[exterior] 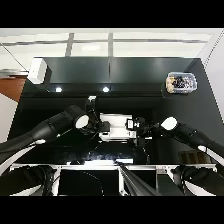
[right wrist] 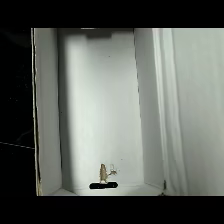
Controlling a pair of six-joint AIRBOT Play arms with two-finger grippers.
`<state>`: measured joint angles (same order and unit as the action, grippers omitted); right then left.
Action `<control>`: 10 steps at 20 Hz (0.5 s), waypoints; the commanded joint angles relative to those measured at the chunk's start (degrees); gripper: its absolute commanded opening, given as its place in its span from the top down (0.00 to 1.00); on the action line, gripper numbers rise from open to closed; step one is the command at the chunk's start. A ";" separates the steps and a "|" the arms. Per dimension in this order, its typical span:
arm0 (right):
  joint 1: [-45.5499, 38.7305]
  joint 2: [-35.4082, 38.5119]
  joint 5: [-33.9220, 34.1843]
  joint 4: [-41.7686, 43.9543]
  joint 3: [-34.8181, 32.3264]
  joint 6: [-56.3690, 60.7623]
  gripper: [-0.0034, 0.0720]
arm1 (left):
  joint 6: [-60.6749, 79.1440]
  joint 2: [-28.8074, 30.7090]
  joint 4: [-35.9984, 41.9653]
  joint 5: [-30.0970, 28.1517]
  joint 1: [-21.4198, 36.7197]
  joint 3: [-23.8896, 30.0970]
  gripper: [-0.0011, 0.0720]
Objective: Fold the box and place the chain.
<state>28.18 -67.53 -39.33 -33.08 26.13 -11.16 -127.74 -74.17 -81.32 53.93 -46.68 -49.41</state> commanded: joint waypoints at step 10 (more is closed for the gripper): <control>0.04 -0.02 0.00 0.00 -0.02 0.00 0.25 | -7.74 -6.91 -3.87 4.96 -3.06 -5.88 0.30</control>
<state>28.18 -67.53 -39.33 -33.08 26.13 -11.16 -133.93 -80.71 -84.99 59.53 -49.60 -54.76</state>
